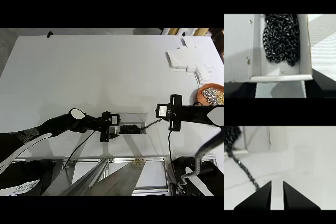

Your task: Fold the box and place the chain.

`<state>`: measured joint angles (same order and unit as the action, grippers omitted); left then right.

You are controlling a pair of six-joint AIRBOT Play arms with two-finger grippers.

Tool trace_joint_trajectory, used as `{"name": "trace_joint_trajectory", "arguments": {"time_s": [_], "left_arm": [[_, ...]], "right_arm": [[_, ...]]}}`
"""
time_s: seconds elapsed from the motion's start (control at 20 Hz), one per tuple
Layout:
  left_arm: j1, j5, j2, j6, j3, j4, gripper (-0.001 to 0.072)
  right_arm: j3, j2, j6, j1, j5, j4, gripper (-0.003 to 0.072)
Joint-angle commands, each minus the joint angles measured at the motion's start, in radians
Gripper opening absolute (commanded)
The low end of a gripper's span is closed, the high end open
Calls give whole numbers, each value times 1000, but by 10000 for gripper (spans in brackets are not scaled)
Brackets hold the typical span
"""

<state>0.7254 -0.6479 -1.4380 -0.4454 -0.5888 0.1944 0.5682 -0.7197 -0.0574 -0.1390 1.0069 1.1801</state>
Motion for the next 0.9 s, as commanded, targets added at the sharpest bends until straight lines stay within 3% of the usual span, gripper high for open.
{"name": "trace_joint_trajectory", "arguments": {"time_s": [0.0, 0.35, 0.85], "left_arm": [[0, 0, 1, 0, 0, 0, 274], [0, 0, 1, 0, 0, 0, 274], [-1, 0, 1, 0, 0, 0, 274]], "right_arm": [[9, -90, -18, 54, 20, 85, 167], [9, -340, -17, 54, 17, 107, 167], [-18, -380, -12, 54, -82, 107, 167]]}}
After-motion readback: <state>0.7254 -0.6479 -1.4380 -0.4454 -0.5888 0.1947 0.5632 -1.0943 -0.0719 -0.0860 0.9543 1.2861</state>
